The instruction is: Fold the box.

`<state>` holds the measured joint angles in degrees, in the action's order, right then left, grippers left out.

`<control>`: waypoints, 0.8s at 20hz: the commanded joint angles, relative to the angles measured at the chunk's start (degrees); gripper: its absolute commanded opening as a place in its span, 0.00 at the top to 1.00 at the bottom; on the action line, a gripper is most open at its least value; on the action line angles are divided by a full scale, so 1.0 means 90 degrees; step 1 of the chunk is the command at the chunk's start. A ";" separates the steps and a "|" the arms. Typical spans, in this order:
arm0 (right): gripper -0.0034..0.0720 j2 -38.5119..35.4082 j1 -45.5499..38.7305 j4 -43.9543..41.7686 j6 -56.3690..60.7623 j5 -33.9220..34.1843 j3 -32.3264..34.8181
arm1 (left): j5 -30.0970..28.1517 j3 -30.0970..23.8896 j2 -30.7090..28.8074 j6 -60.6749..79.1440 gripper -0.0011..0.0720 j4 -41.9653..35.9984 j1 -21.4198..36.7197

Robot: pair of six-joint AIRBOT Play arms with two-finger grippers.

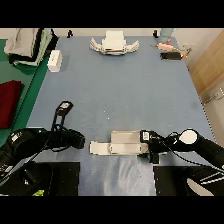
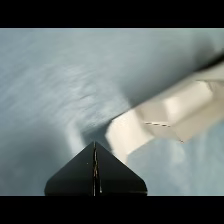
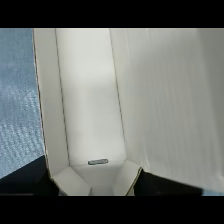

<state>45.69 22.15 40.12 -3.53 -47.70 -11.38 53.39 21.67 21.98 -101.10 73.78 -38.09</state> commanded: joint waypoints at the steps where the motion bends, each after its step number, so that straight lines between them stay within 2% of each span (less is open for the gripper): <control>1: 0.26 -0.0005 0.0000 -0.0002 0.0000 -0.0002 0.0002 | 0.0605 -0.0134 0.0080 -0.1741 0.96 0.0287 0.0554; 3: 0.26 -0.0005 0.0000 -0.0002 0.0000 -0.0002 0.0002 | 0.0279 -0.0311 0.0466 -0.1683 0.96 -0.0282 0.0508; 5: 0.26 -0.0005 0.0000 -0.0002 0.0000 -0.0002 0.0002 | -0.0323 -0.0488 0.0865 -0.1644 0.96 -0.0724 0.0342; 9: 0.26 -0.0005 0.0000 -0.0002 0.0000 -0.0002 0.0002 | -0.1450 -0.0578 0.1588 -0.0967 0.96 -0.2033 -0.0248; 13: 0.26 -0.0005 0.0000 -0.0002 0.0000 -0.0002 0.0002 | -0.1826 -0.0578 0.2200 -0.1020 0.96 -0.2450 -0.1071; 16: 0.26 -0.0005 0.0000 0.0000 0.0000 -0.0002 0.0002 | -0.2395 -0.0561 0.2259 -0.1090 0.96 -0.2708 -0.1515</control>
<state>45.69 22.15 40.12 -3.55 -47.72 -11.38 37.01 16.56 40.77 -110.67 53.01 -48.01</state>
